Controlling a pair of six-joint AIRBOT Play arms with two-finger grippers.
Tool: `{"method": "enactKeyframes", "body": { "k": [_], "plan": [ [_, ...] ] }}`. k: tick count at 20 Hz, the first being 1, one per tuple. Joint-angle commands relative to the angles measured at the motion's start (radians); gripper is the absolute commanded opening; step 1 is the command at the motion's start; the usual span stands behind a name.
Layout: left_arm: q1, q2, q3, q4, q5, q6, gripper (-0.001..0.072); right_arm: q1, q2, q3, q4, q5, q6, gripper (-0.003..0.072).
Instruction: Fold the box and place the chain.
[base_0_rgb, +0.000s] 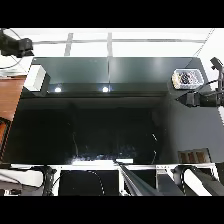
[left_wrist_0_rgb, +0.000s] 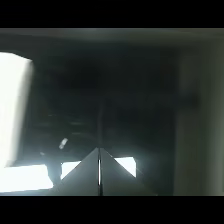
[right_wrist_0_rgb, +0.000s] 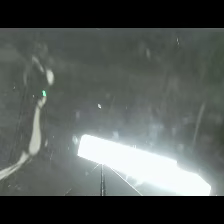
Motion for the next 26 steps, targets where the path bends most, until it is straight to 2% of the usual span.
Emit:
{"method": "enactKeyframes", "body": {
  "k": [1,3,4,6,8,11,26],
  "plan": [
    [-0.182,0.318,-0.410,0.033,0.192,-0.038,0.0027,0.077,0.022,-0.032,-0.005,-0.216,-0.097,0.0009],
    [-0.264,0.554,-0.762,0.078,0.442,-0.049,0.0027,0.107,0.023,-0.083,-0.051,-0.402,-0.076,0.0010],
    [-0.282,0.657,-0.913,0.060,0.508,-0.065,0.0027,0.108,0.023,-0.094,-0.051,-0.434,-0.073,0.0011],
    [-0.305,0.832,-1.165,0.052,0.528,-0.066,0.0026,0.107,0.023,-0.094,-0.068,-0.445,-0.073,0.0015],
    [-0.297,0.939,-1.288,0.057,0.535,-0.092,0.0027,0.107,0.023,-0.094,-0.068,-0.427,-0.074,0.0016],
    [-0.270,0.988,-1.304,0.086,0.540,-0.093,0.0028,0.107,0.023,-0.094,-0.068,-0.428,-0.074,0.0017],
    [-0.263,0.983,-1.300,0.111,0.537,-0.094,0.0029,0.107,0.023,-0.094,-0.068,-0.428,-0.074,0.0016]
  ]
}}
